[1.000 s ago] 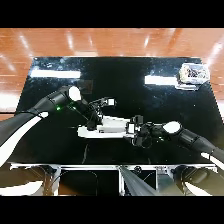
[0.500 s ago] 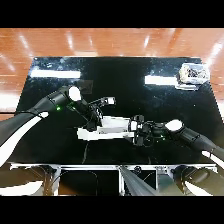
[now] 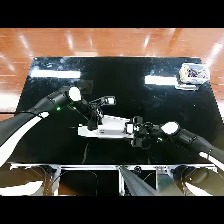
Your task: Fold the box and place the chain.
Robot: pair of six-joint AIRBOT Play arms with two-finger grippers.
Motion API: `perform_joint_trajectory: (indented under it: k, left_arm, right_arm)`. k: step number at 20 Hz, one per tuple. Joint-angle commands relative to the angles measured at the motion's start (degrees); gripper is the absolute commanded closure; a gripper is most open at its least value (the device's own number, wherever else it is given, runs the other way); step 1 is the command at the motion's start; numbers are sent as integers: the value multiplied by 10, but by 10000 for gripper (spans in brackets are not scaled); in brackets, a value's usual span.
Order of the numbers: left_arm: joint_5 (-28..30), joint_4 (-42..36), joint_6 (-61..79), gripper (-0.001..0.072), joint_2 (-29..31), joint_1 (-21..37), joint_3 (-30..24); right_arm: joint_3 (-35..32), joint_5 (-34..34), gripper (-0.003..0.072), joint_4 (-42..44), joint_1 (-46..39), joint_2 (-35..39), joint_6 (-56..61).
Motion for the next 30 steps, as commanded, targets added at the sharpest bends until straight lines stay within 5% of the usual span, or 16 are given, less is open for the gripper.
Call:
perform_joint_trajectory:
  k: [1, 23, 26, 30]
  left_arm:
    - [7, -2, -1, 693, 0, 0, 0]
    - [-14, -4, -14, 692, 0, 0, 0]
    - [-14, -4, -14, 692, 0, 0, 0]
    - [-14, -4, -14, 691, 0, 0, 0]
  right_arm:
    - [0, -13, -25, -12, 7, -1, 15]
    - [0, -18, -23, -10, 7, -1, 18]
    - [0, -20, 132, -10, 7, -1, 20]
    - [0, -20, 132, -10, 7, -1, 20]
